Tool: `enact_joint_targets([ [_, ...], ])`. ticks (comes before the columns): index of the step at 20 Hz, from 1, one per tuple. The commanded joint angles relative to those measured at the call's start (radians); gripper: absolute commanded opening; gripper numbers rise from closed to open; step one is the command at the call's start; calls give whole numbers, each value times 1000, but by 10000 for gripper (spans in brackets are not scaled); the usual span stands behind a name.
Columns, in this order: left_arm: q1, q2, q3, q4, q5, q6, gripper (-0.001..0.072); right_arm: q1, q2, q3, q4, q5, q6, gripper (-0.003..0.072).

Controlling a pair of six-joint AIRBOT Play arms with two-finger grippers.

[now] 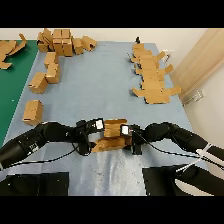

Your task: Fold the box.

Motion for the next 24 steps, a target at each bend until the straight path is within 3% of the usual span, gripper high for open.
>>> enact_joint_targets([
  [1, 23, 39, 0, 98, -158, -34, 527, 0, 0, 0, 0, 0, 0, 521],
  [6, -86, 12, 0, 89, -92, -53, 528, 0, 0, 0, 0, 0, 0, 521],
  [12, -106, -70, 0, 30, 58, -102, 528, 0, 0, 0, 0, -1, 0, 521],
  [20, -156, -121, 22, -8, 55, -75, 526, 0, 0, 0, 0, -1, 0, 521],
  [21, -156, -121, 22, -8, 61, -76, 503, 0, 0, 0, 0, 0, 0, 521],
  [22, -156, -121, 22, -8, 68, -77, 372, 0, 0, 0, 0, 0, 0, 521],
  [23, -156, -121, 22, -8, 77, -74, 296, 0, 0, 0, 0, 0, 0, 521],
  [24, -156, -121, 22, -8, 89, -74, 291, 0, 0, 0, 0, -1, 0, 521],
])
